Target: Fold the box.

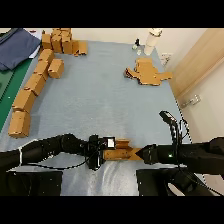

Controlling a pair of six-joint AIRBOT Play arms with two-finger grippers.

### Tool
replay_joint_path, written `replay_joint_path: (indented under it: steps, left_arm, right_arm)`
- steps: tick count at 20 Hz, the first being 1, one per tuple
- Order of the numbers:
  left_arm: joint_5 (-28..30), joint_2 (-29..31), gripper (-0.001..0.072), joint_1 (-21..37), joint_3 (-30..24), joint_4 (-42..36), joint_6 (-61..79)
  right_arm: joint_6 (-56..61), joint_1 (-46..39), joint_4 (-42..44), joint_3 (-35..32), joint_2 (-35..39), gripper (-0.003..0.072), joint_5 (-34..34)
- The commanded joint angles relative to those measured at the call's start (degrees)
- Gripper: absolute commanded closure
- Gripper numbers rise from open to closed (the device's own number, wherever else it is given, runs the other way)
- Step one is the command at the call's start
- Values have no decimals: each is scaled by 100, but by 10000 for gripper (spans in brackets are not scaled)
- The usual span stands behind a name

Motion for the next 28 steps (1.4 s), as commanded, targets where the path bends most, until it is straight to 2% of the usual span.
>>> replay_joint_path:
  steps: [1,3,5,8,9,12,16,24,28]
  left_arm:
    - [0,4,259,7,-4,0,2]
    - [0,4,259,7,-4,0,2]
    - [-17,4,259,4,-4,0,0]
    - [-11,2,259,7,-4,0,0]
    - [-11,2,259,7,-4,0,0]
    - [-13,4,259,7,-4,0,0]
    - [-11,4,259,7,-4,0,2]
    - [-13,2,259,4,-4,0,0]
    - [-11,4,259,7,-4,0,2]
  right_arm:
    - [815,-59,205,-212,-83,683,595]
    - [319,-59,811,-323,-339,683,1060]
    - [17,-59,1126,-367,-791,684,1362]
    - [-719,-109,1698,-367,-1550,685,2168]
    - [-1008,-227,1917,-367,-1794,685,2216]
    - [-2046,-710,2413,-367,-2463,685,2218]
    - [-2739,-1250,2531,-374,-3097,687,2192]
    - [-4701,-2245,3884,-778,-3814,688,1593]
    - [-5322,-2424,4186,-933,-4325,688,1460]
